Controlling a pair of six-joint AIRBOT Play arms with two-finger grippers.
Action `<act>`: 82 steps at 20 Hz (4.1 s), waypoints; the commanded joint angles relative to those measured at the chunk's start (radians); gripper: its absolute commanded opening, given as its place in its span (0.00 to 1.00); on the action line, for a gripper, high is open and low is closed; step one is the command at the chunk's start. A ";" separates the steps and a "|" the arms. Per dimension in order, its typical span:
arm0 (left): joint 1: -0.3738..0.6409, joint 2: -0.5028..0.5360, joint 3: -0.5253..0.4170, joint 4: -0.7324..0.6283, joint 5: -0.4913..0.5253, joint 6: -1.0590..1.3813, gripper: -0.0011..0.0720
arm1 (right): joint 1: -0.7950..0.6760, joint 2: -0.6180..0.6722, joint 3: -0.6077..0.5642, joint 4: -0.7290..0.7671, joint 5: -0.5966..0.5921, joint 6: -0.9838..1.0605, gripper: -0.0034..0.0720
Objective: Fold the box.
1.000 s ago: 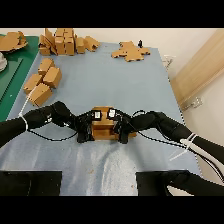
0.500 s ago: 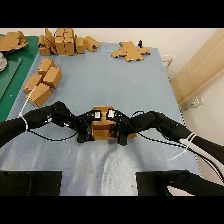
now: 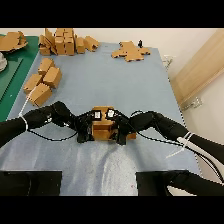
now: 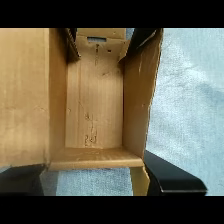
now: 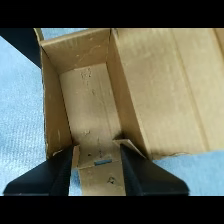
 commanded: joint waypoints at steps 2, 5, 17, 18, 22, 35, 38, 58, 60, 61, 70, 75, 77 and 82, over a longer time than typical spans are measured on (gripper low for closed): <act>0.000 0.001 0.000 -0.001 0.000 -0.001 0.56 | 0.001 -0.002 0.000 -0.018 -0.003 -0.002 0.75; 0.000 0.001 0.000 -0.001 0.000 -0.001 0.56 | -0.001 0.006 0.000 -0.079 -0.017 0.121 0.17; 0.000 0.001 0.000 -0.001 0.000 -0.001 0.56 | -0.371 0.385 0.000 -0.515 -0.314 1.222 0.05; 0.000 0.001 0.000 -0.001 0.000 -0.001 0.56 | -0.435 0.382 -0.002 -0.491 -0.341 1.224 0.05; 0.000 0.001 0.000 -0.001 0.000 0.000 0.56 | -0.517 0.282 -0.037 -0.309 -0.334 1.176 0.05; 0.000 0.001 0.000 -0.001 0.000 -0.001 0.56 | -0.299 0.050 -0.063 -0.046 -0.188 1.074 0.05; 0.000 0.001 0.000 -0.001 0.000 -0.001 0.56 | -0.286 0.051 -0.063 -0.035 -0.175 1.074 0.05; 0.000 0.001 0.000 -0.001 0.000 -0.001 0.56 | -0.192 0.150 -0.031 0.110 -0.166 1.038 0.47; 0.000 0.001 0.000 -0.001 0.000 -0.001 0.56 | -0.188 0.143 -0.031 0.107 -0.166 1.038 0.47; 0.000 0.001 0.000 -0.001 0.000 -0.001 0.56 | -0.185 0.136 -0.031 0.104 -0.161 1.038 0.48; 0.000 0.001 0.000 -0.001 0.000 -0.001 0.56 | 0.029 0.104 0.066 -0.417 -0.116 1.561 0.57; 0.000 0.001 0.000 -0.001 0.000 -0.001 0.56 | 0.193 0.046 0.154 -0.598 -0.163 1.845 0.58; 0.000 0.001 0.000 -0.001 0.000 -0.001 0.56 | 0.225 -0.002 0.190 -0.640 -0.204 1.895 0.57; 0.000 0.001 0.000 -0.001 0.000 -0.001 0.56 | 0.268 -0.103 0.312 -0.750 -0.349 1.980 0.57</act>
